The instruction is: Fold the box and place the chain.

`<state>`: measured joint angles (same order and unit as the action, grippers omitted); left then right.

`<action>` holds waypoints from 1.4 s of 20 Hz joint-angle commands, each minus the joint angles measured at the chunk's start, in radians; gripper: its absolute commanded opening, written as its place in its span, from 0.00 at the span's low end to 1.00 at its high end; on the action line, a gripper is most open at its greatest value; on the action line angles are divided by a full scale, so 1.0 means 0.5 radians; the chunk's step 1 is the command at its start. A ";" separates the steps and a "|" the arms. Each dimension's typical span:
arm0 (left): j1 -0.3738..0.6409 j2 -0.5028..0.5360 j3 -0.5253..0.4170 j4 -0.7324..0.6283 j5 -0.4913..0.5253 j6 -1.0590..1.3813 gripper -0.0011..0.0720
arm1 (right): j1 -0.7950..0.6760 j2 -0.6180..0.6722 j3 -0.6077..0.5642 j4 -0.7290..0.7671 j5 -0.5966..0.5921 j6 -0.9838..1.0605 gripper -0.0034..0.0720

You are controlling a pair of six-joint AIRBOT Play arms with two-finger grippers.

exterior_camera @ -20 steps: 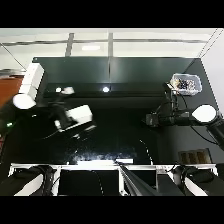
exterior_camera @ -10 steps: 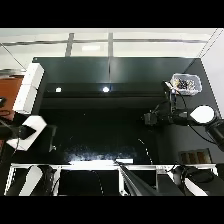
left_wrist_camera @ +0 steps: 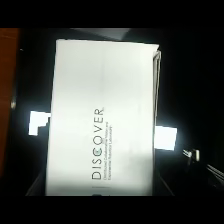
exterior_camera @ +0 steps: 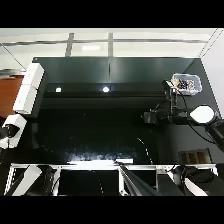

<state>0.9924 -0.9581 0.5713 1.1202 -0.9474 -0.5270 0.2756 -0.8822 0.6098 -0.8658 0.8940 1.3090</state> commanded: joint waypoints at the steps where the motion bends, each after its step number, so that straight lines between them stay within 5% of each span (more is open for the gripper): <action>1: 0.012 -0.176 -0.001 -0.176 0.150 0.303 0.52 | 0.001 0.001 0.002 0.002 -0.003 0.058 0.08; 8: 0.006 -0.234 0.004 -0.398 0.252 0.684 0.54 | 0.001 0.001 0.002 0.001 -0.027 0.077 0.08; 9: 0.006 -0.247 0.004 -0.387 0.252 0.687 0.62 | 0.001 0.001 0.002 0.000 -0.041 0.078 0.08; 11: 0.006 -0.300 0.003 -0.388 0.249 0.687 0.99 | 0.001 0.001 0.002 -0.001 -0.082 0.086 0.08; 19: 0.006 -0.065 0.148 -0.728 0.063 0.672 0.99 | 0.001 0.001 0.002 -0.007 -0.150 0.090 0.08; 24: -0.299 0.091 0.201 -1.757 -0.011 0.756 0.98 | 0.001 0.000 0.034 -0.007 -0.488 0.166 0.08; 25: -0.461 0.123 0.245 -1.789 0.017 0.802 0.91 | 0.001 -0.001 0.090 -0.047 -0.494 0.166 0.07; 27: -0.885 0.166 0.386 -1.711 0.173 0.799 0.29 | 0.000 -0.031 0.349 -0.264 -0.407 0.232 0.07; 28: -1.120 0.165 0.477 -1.653 0.253 0.750 0.16 | 0.001 -0.070 0.562 -0.497 -0.290 0.345 0.07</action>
